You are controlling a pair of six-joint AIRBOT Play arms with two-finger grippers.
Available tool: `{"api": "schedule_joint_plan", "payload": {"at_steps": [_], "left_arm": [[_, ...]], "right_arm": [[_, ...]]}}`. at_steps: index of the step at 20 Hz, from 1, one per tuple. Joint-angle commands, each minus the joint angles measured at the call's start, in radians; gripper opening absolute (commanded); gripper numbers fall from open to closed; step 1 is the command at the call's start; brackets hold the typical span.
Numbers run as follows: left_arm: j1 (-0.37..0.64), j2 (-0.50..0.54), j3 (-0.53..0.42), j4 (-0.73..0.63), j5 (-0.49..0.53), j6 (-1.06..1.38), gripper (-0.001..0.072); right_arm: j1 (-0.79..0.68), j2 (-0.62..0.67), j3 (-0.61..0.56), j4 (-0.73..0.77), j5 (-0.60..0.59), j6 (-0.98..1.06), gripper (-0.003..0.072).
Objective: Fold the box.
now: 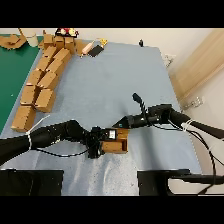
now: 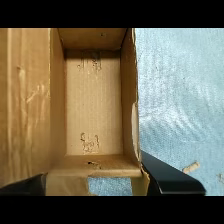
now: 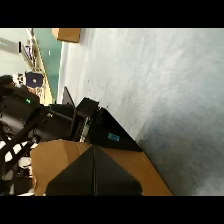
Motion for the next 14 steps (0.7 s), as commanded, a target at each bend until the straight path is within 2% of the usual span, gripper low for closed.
{"api": "schedule_joint_plan", "payload": {"at_steps": [1, 3, 8, 11, 14], "left_arm": [[0.001, 0.0, 0.0, 0.0, 0.0, 0.0, 0.051], [0.0, 0.0, 0.0, 0.0, 0.0, 0.0, 0.051], [0.001, 0.0, 0.0, 0.0, 0.0, 0.0, 0.0509], [0.0, 0.0, 0.0, 0.0, 0.0, 0.0, 0.051], [0.0, 0.0, 0.0, 0.0, 0.0, 0.0, 0.0509]], "right_arm": [[0.046, 0.085, -0.066, -0.009, 0.092, -0.084, 0.0001], [0.085, 0.174, -0.103, -0.046, 0.185, -0.101, 0.0002], [0.256, 0.417, -0.137, -0.265, 0.431, -0.041, 0.0003], [0.348, 0.514, -0.146, -0.43, 0.488, 0.069, 0.0003], [0.443, 0.559, -0.17, -0.547, 0.533, 0.153, 0.0003]]}}
